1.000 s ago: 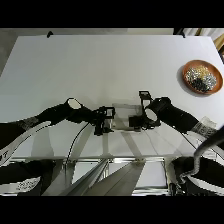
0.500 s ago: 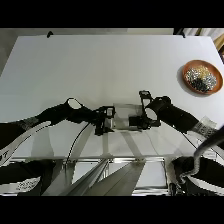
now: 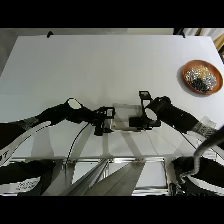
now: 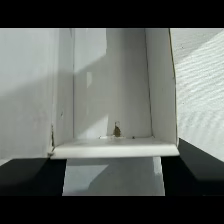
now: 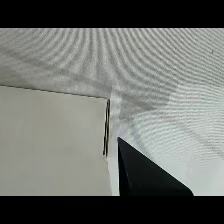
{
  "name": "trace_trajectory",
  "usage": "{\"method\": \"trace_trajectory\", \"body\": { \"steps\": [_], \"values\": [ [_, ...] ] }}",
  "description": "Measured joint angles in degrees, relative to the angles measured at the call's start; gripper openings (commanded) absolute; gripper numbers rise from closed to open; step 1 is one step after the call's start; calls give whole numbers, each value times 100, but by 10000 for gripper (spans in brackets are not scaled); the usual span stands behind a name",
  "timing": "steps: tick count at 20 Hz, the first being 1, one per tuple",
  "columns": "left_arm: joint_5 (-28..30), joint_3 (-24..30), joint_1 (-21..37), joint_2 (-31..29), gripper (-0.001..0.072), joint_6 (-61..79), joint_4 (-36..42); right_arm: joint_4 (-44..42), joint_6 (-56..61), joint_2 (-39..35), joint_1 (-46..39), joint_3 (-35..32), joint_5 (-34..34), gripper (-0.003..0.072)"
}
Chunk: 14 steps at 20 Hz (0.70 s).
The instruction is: Fold the box and place the chain.
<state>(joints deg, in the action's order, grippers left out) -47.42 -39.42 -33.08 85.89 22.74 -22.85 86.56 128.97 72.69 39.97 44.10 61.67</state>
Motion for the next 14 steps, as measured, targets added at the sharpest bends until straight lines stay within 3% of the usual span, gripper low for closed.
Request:
{"method": "trace_trajectory", "body": {
  "steps": [7,9,10,12,14],
  "values": [
    [9,0,0,2,31,-11,15,-2,7,72,79,4,-39,67],
    [7,-2,0,0,31,26,-9,11,-20,90,90,0,-57,303],
    [4,-2,2,0,31,22,-9,17,-20,90,94,0,-11,326],
    [4,-2,2,0,31,13,-4,9,-17,87,96,2,-85,321],
    [4,-2,2,0,31,4,2,0,-15,90,96,0,-70,247]
  ]
}}
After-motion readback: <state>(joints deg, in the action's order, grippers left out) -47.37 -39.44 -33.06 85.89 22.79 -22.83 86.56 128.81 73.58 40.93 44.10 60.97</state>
